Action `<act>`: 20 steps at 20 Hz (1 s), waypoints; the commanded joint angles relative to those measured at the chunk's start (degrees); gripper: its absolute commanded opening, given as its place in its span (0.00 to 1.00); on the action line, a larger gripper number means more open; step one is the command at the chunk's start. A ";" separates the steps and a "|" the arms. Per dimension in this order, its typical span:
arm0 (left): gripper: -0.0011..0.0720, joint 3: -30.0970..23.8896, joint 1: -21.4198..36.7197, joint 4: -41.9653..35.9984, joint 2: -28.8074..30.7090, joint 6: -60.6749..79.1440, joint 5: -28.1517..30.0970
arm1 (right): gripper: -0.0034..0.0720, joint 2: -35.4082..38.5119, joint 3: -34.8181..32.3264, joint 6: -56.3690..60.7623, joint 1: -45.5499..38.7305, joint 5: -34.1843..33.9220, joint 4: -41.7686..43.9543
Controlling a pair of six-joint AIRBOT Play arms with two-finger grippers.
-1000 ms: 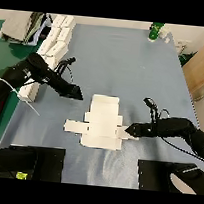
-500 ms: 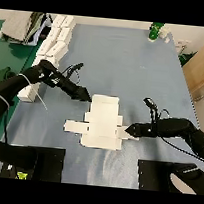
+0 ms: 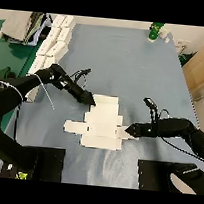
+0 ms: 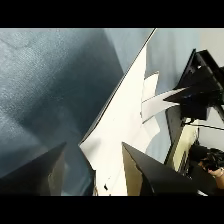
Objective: Fold the box.
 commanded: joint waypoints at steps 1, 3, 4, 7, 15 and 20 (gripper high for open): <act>0.73 0.24 -2.73 -0.50 -1.22 2.01 -0.57 | 0.05 0.07 -0.02 -0.02 0.04 0.00 0.00; 0.73 0.96 -5.44 -0.46 -1.22 4.02 -2.43 | 0.05 0.07 -0.02 0.02 0.04 0.00 0.00; 0.73 1.55 -6.56 -0.17 -1.22 4.55 -2.97 | 0.05 0.07 -0.02 0.17 0.02 -0.04 0.00; 0.51 3.93 -7.32 1.57 -1.22 4.83 -2.75 | 0.05 0.07 -0.02 0.17 0.02 -0.42 -0.02; 0.32 5.62 -6.49 3.87 -1.22 5.01 -5.09 | 0.05 0.07 -0.02 -0.04 0.02 -1.27 -0.35; 0.03 5.62 -6.49 3.93 -1.22 7.63 -7.89 | 0.05 0.07 -0.02 -0.04 0.02 -1.27 -0.42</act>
